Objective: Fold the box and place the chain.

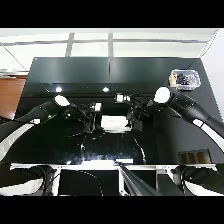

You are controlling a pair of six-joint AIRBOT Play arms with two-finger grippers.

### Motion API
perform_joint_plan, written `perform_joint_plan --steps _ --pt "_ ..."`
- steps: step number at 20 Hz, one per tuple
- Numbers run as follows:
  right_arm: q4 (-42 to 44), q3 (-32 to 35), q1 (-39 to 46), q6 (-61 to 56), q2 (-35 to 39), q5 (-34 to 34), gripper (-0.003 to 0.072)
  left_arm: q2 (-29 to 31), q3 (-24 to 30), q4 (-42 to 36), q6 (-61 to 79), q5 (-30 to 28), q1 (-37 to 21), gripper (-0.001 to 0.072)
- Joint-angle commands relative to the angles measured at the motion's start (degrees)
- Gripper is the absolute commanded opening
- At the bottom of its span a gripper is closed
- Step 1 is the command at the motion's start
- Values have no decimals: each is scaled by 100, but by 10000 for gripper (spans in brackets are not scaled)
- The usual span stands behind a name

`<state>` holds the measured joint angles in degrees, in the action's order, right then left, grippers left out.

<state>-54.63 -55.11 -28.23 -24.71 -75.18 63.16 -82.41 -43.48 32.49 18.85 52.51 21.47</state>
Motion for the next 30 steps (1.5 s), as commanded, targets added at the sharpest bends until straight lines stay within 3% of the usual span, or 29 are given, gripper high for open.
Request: perform_joint_plan --steps 1,16,18,20,21,22,25,28,30 --pt "35 -7 0 7 4 -39 383 -2 -2 4 0 2 -2 462" --pt "37 -76 11 -573 358 28 383 -2 -2 4 0 2 -2 462" --pt "105 -114 85 -1169 509 85 383 -2 -2 4 0 2 -2 462" --pt "144 -142 258 -2623 656 271 381 -2 -2 4 0 2 -2 463" --pt "170 -129 343 -3237 651 516 256 -2 -2 4 0 2 -2 462" --pt "286 -33 385 -3359 649 713 6 -2 -2 4 0 2 -2 462" --pt "1161 468 382 -3364 608 275 18 -2 -2 4 0 2 -2 462" --pt "3145 885 382 -3364 321 -671 19 -2 -2 4 0 2 -2 463" --pt "3460 918 382 -3364 20 -710 19 -2 -2 4 0 2 -2 463"
